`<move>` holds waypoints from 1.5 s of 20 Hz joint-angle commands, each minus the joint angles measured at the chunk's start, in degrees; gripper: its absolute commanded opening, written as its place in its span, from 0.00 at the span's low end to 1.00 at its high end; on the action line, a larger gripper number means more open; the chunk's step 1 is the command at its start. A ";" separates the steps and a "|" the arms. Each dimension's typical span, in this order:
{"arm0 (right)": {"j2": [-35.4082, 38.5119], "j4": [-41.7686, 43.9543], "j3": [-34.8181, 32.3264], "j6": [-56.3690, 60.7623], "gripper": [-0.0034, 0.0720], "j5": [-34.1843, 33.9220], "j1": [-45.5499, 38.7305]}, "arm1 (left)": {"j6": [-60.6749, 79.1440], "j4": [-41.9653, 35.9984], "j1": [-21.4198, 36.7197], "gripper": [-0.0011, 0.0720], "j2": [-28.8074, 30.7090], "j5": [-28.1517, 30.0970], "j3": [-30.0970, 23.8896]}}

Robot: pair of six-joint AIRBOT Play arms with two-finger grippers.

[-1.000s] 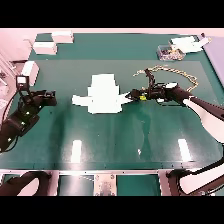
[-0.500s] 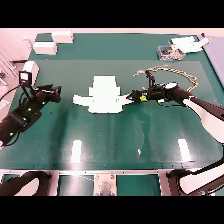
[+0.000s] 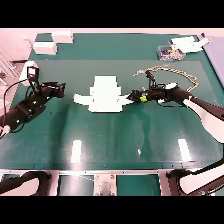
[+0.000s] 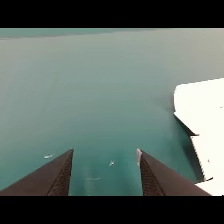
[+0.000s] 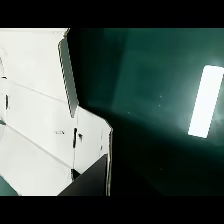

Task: Fold the box and place the chain.

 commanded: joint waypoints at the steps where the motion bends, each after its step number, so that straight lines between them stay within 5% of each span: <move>1: 0.15 0.11 -1.57 -0.11 0.05 -0.61 0.07 | -0.92 5.05 -0.02 0.65 -2.71 -2.38 2.51; 6: 0.13 0.13 -1.79 -0.52 0.05 -0.83 0.00 | -12.44 20.74 -0.02 0.65 -9.75 -7.04 10.38; 14: 0.13 0.11 -1.75 -0.52 0.05 -0.74 -0.07 | -15.72 21.00 -0.02 0.65 -11.63 -9.88 13.35; 17: 0.13 0.11 -1.64 -0.52 0.05 -0.76 -0.07 | -26.38 31.95 -0.02 0.65 -15.19 -10.86 19.23; 22: 0.13 0.55 -1.62 -0.52 0.05 -0.79 -0.04 | -52.28 56.11 -0.02 0.65 -24.39 -22.43 32.83; 30: 0.13 0.55 -1.62 -0.70 0.05 -0.79 -0.04 | -65.16 61.57 -0.02 0.69 -35.21 -39.04 47.08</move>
